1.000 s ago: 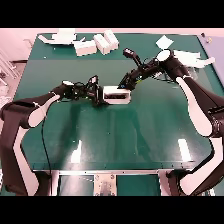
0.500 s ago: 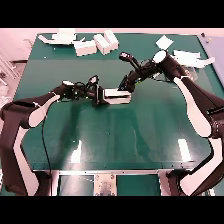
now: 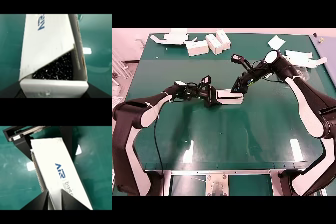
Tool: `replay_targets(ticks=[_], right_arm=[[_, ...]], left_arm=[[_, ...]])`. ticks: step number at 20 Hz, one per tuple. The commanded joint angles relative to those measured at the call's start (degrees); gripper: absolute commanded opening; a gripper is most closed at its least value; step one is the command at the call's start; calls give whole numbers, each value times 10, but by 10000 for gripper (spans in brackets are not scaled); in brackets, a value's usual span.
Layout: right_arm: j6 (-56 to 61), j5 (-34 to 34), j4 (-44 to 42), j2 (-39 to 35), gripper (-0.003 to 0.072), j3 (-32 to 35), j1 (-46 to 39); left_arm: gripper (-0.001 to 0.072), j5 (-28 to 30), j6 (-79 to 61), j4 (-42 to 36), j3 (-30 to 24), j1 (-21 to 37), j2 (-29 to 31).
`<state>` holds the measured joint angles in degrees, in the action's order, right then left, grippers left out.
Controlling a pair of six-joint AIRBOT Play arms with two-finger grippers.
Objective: Fold the box and place the chain.
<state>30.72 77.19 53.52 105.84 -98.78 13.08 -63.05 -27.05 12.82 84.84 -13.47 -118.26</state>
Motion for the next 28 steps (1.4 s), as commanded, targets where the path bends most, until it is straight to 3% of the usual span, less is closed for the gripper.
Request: replay_targets(ticks=[1,14,17,20,21,22,26,28], right_arm=[[3,9,-19,0,149,9,1],[-2,9,-36,0,149,44,4],[-62,9,-90,0,147,71,-1],[-106,2,-147,0,94,90,-10],[-116,2,-155,0,25,93,-13],[-120,2,-162,0,9,93,-16],[-141,2,-238,-9,8,93,-30],[-141,-1,-229,-8,7,102,-35]], left_arm=[[479,2,0,0,0,1,0],[479,3,0,0,0,1,0],[479,5,0,0,0,1,0],[479,5,0,0,0,1,0],[479,5,0,0,0,1,0],[479,5,0,0,0,1,0],[479,5,0,0,0,1,0],[479,5,0,0,0,1,0]])
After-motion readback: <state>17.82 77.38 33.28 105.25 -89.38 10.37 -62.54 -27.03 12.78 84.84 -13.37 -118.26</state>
